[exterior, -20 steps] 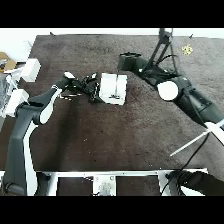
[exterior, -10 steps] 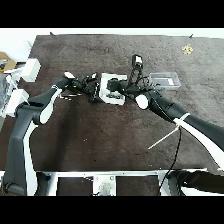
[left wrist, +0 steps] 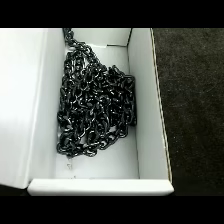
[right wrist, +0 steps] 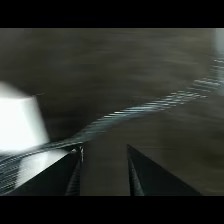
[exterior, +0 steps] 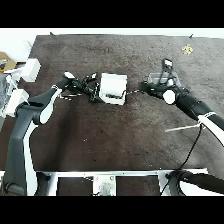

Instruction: Fold the box and place the chain.

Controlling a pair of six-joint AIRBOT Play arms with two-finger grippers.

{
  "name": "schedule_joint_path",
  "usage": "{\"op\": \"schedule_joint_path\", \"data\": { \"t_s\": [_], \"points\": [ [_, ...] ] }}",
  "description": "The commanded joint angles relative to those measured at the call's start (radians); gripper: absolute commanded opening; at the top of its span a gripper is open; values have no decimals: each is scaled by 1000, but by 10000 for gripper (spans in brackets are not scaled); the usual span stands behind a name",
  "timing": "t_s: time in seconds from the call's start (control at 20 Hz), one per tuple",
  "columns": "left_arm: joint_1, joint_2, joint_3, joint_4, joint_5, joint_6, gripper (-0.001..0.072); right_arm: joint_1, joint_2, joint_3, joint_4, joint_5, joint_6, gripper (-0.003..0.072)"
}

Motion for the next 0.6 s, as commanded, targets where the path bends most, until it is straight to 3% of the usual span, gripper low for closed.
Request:
{"op": "schedule_joint_path", "data": {
  "t_s": [0.0,0.15,0.55],
  "points": [
    [1,0,1,0,0,0,408,-157,-82,-37,59,-70,27,320],
    [1,0,1,0,0,0,408,-163,-172,3,117,-167,27,320],
    [1,0,1,0,1,0,408,-122,-366,167,186,-166,28,318]
  ]
}}
